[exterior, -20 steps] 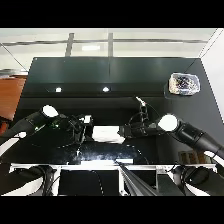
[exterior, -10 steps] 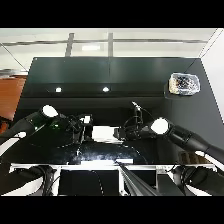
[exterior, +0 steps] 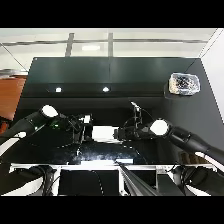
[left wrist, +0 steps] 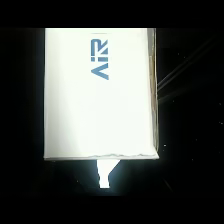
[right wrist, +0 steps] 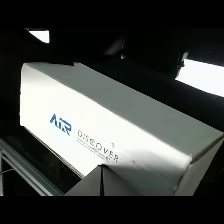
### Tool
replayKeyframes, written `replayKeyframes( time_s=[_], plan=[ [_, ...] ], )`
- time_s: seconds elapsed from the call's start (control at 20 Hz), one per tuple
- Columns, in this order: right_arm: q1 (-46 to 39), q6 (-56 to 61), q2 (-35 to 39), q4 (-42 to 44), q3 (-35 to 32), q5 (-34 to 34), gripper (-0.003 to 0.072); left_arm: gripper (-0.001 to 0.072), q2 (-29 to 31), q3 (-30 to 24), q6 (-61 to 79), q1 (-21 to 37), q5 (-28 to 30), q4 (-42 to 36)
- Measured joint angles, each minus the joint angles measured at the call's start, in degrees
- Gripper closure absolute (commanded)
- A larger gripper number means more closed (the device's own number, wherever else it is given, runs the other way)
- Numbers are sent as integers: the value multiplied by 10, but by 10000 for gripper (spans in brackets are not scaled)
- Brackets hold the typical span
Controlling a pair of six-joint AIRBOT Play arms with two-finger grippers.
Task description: Fold the box and place the chain.
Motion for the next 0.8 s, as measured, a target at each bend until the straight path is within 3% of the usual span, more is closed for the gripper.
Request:
replayKeyframes(
  time_s=[0.55,0.6,0.65,0.7,0.8],
  plan=[
    [-74,-2,143,-18,0,60,664,224,0,0,-1,0,2,0],
    [-78,-2,147,-21,0,62,664,198,0,0,-1,0,2,0],
    [-80,-1,150,-24,0,63,664,29,0,0,-7,0,2,0],
    [-82,0,153,-26,0,64,664,-8,0,0,-17,0,12,6],
    [-83,0,155,-31,0,64,664,-9,0,0,-28,0,16,5]
  ],
)
